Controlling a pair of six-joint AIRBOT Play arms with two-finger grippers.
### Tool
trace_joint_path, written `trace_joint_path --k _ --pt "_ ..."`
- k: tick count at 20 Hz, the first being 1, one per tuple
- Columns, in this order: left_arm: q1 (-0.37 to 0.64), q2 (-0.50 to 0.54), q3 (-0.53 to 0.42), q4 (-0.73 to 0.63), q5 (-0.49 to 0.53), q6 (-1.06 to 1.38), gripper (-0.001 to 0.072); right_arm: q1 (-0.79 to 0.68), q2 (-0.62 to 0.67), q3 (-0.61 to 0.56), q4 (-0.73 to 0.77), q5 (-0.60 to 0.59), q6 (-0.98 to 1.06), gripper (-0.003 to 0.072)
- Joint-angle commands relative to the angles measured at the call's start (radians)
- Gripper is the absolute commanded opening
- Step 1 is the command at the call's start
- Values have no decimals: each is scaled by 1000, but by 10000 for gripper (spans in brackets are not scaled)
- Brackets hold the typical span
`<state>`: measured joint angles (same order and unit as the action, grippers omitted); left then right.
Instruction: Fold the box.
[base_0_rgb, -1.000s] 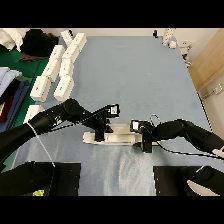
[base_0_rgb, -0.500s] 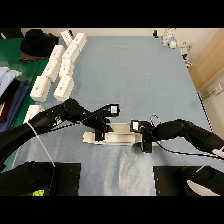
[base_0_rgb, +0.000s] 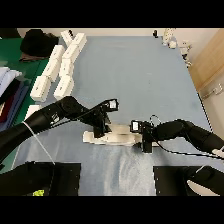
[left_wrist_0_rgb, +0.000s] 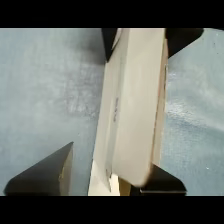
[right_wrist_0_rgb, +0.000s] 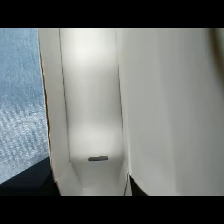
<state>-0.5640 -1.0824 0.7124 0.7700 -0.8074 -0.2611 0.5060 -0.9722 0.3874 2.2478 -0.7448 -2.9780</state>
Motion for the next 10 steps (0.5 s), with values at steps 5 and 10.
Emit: trace_joint_path --k 5,10 --pt "145 137 23 222 -354 -487 325 1 1 0 0 3 0 518" --pt "66 106 -2 -16 -472 -673 19 1 1 0 0 3 0 519"
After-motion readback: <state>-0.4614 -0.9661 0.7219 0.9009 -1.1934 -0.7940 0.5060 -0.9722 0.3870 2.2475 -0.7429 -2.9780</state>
